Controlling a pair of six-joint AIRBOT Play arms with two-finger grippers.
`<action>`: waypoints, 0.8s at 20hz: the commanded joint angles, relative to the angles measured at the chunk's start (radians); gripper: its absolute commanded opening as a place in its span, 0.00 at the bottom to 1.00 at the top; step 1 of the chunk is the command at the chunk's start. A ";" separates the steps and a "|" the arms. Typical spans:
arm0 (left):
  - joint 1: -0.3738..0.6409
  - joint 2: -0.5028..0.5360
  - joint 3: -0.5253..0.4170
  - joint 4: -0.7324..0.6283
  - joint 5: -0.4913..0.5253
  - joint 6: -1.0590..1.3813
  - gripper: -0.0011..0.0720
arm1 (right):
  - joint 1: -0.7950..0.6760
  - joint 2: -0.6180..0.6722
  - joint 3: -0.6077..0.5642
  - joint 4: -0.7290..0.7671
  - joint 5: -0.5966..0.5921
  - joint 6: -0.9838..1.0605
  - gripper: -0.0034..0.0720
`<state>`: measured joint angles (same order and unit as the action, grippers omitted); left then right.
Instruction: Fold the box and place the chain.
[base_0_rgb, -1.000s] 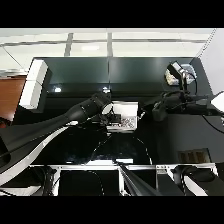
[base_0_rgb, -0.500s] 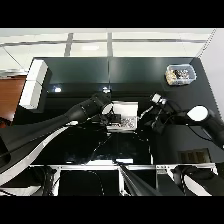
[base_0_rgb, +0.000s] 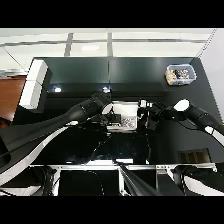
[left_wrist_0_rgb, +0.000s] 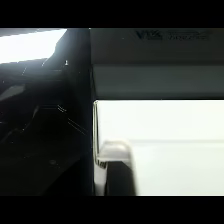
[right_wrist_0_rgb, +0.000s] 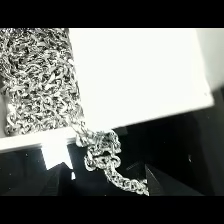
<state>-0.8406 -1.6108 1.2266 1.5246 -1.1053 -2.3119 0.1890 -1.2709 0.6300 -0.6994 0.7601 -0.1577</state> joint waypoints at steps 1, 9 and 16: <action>0.000 0.001 0.000 0.000 0.001 0.000 0.05 | 0.007 -0.024 0.006 0.007 -0.002 -0.027 0.81; 0.000 0.001 0.000 0.000 0.001 0.000 0.05 | 0.007 -0.026 0.005 -0.061 -0.002 0.046 0.30; 0.000 0.001 0.000 0.000 0.000 0.000 0.05 | -0.005 0.129 0.006 -0.133 0.016 0.425 0.07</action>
